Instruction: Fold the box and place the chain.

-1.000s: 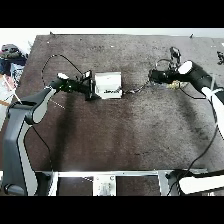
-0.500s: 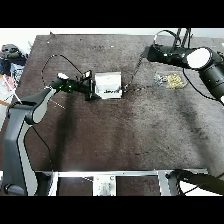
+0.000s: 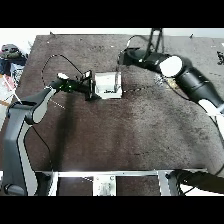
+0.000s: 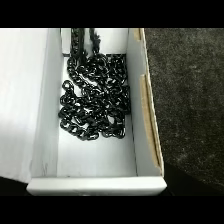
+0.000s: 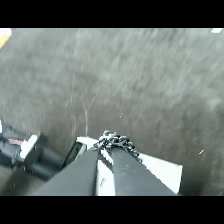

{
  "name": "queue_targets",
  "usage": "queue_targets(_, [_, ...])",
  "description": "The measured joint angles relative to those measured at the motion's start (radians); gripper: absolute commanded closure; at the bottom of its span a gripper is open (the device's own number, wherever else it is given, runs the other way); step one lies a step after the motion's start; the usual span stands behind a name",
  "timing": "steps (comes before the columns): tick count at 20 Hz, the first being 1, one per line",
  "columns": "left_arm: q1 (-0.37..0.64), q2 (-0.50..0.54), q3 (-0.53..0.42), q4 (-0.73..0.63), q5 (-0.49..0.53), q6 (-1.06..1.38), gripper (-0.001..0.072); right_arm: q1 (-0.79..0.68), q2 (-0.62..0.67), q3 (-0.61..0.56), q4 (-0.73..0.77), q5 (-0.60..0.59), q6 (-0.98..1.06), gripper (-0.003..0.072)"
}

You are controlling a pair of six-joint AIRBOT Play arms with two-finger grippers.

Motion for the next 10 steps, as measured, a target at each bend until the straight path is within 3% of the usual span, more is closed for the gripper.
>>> queue_targets(5, [0.0, 0.0, 0.0, 0.0, 0.0, 0.0, 0.0372, -0.053, -0.071, -0.006, -0.021, 0.082, 0.0, 0.0459])
queue_targets(10, [0.0, 0.0, 0.0, 0.0, 0.0, 0.0, 0.0372, -0.243, -0.087, -0.03, -0.061, 0.219, 0.035, 0.0458])
